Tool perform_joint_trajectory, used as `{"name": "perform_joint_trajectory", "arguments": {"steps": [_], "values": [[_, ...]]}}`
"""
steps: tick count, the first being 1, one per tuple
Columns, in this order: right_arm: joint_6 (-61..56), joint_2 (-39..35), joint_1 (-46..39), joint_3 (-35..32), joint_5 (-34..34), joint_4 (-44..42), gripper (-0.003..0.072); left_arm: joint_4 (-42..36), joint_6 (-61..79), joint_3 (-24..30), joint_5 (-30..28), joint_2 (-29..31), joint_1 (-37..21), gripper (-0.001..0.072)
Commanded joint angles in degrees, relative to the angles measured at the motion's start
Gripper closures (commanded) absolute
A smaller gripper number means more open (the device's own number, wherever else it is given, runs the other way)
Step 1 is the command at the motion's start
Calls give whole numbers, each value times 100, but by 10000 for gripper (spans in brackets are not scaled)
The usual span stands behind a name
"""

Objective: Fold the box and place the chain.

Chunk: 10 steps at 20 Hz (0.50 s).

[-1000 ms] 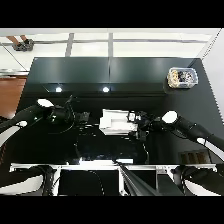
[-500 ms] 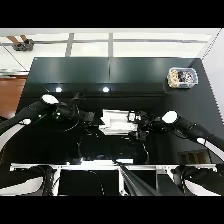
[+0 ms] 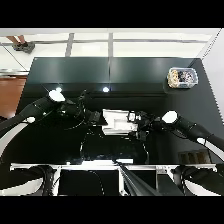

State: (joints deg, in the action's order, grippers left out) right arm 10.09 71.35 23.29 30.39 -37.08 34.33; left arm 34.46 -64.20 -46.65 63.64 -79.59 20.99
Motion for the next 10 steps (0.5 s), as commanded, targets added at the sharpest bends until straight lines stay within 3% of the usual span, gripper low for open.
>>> {"name": "perform_joint_trajectory", "arguments": {"steps": [1, 4, 10], "values": [[0, 0, 4, 2, 2, -2, 348, 682, -730, -142, -282, 0, 289, 214], [0, -2, 4, 2, 2, -2, 348, 975, -1261, -192, -621, -2, 560, 213], [0, -2, 4, 2, 2, -2, 348, 2562, -2868, -514, -1034, -2, 1134, 214]]}}
